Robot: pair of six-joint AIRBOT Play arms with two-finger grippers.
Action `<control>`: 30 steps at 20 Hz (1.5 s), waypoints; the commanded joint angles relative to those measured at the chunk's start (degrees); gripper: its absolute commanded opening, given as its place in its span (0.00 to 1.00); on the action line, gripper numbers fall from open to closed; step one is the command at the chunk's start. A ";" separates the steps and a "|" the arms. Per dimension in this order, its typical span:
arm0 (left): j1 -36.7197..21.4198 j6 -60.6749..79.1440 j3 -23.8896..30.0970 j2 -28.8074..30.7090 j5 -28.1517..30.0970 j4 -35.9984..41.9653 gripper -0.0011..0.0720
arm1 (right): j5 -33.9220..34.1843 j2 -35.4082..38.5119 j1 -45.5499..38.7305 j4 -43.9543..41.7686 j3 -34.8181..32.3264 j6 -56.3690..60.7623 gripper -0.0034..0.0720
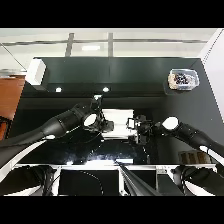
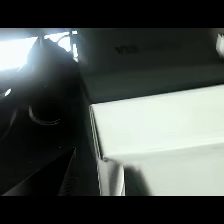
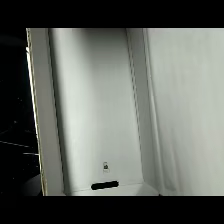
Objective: Fold the box and place the chain.
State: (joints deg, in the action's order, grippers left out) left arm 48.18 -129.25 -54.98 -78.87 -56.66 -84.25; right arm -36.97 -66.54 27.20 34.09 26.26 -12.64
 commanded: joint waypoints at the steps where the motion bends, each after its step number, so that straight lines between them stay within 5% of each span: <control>1: 1.27 -1.27 -3.82 -3.13 -3.72 -0.76 0.49 | -0.02 -0.02 0.02 0.00 -0.02 0.00 0.63; 9: 2.36 -3.65 -6.32 -6.71 -5.40 -0.94 0.49 | -0.04 -0.02 0.02 0.00 -0.02 0.00 0.63; 11: 2.36 -3.72 -6.32 -6.71 -5.35 -1.22 0.39 | -0.04 -0.02 0.02 0.00 -0.02 0.00 0.63; 16: 2.36 -5.31 -6.32 -6.71 -5.31 -2.12 0.39 | -0.04 -0.02 0.00 0.00 -0.02 0.00 0.63; 30: 2.36 -6.05 -6.32 -6.69 -5.35 -2.27 0.09 | -0.04 -0.04 0.02 0.00 -0.02 0.00 0.63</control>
State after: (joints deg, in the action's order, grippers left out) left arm 50.50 -135.41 -61.23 -85.54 -62.28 -86.65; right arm -36.97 -66.54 27.20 34.06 26.26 -12.51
